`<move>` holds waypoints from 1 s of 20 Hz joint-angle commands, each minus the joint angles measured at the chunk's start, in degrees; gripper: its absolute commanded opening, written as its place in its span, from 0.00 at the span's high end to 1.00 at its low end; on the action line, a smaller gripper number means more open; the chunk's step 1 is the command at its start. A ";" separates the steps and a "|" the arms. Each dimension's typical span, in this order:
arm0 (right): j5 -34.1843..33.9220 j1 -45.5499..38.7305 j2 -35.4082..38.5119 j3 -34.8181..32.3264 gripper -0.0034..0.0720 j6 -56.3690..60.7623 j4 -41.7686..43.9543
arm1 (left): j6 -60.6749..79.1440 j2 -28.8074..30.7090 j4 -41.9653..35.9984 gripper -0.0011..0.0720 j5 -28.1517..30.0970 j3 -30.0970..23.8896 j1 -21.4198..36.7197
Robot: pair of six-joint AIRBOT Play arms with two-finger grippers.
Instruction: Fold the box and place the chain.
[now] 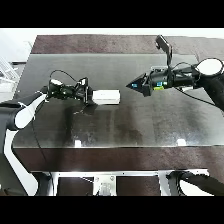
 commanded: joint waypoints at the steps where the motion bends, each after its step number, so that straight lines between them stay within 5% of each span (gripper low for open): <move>1: -4.57 -1.27 4.57 -6.58 0.93 2.78 -2.64 | -0.07 0.00 -0.04 0.42 -0.07 0.02 0.02; 12: -8.92 -8.59 13.27 -20.26 0.93 3.85 -2.62 | -0.04 0.00 -1.66 0.43 -0.15 0.04 0.02; 13: -8.90 -8.76 13.27 -20.44 0.93 3.82 -2.64 | -0.07 0.09 -3.85 0.59 -0.13 0.04 0.07; 14: -8.83 -8.96 13.27 -20.50 0.93 3.85 -2.64 | 0.00 0.55 -4.66 0.96 -0.20 0.04 0.15; 20: -8.85 -9.03 13.29 -20.50 0.93 3.87 -2.60 | -2.99 7.82 -4.87 0.96 4.74 0.02 0.28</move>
